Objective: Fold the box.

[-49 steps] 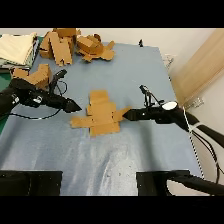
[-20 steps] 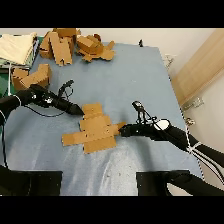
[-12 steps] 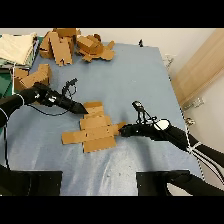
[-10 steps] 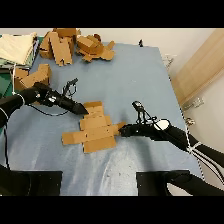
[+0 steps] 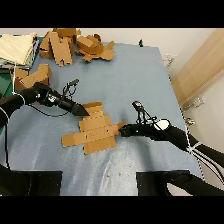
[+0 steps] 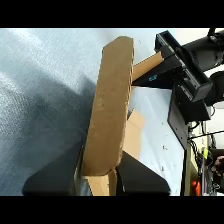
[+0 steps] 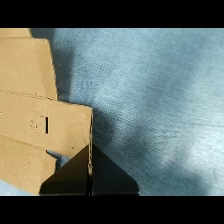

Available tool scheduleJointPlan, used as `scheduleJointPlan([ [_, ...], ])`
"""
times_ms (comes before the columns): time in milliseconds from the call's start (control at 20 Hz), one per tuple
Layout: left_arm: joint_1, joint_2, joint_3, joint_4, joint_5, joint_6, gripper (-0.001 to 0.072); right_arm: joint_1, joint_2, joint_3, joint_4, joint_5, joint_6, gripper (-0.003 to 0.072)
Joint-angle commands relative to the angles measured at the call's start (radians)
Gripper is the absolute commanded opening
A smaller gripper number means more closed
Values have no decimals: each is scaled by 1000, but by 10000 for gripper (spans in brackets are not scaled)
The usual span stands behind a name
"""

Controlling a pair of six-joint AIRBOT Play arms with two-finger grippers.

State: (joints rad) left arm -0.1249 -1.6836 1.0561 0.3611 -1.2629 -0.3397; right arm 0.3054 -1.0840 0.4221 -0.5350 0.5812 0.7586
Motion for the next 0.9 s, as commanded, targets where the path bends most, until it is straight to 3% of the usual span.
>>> scheduleJointPlan([
  [0, -1, -13, 0, -4, -4, 12, 216, 1, 1, 0, 2, -9, 1, -3],
  [50, -1, -19, 0, -11, -4, 17, 215, 1, 1, 0, 2, -11, 1, -3],
  [100, 0, -25, 1, -27, -5, 29, 105, 1, 1, 0, 2, -12, 1, -3],
  [150, 0, -28, 0, -50, -3, 48, 47, 1, 1, 0, 2, -12, 1, -3],
  [300, -5, -37, 1, -113, -5, 71, 49, 1, 1, 0, 4, -15, 1, -4],
  [800, -18, -56, 3, -86, -20, 73, 48, 1, 1, 0, 4, -15, 1, -3],
  [850, -18, -56, 3, -83, -22, 90, 11, 1, 1, 0, 4, -15, 1, -3],
])
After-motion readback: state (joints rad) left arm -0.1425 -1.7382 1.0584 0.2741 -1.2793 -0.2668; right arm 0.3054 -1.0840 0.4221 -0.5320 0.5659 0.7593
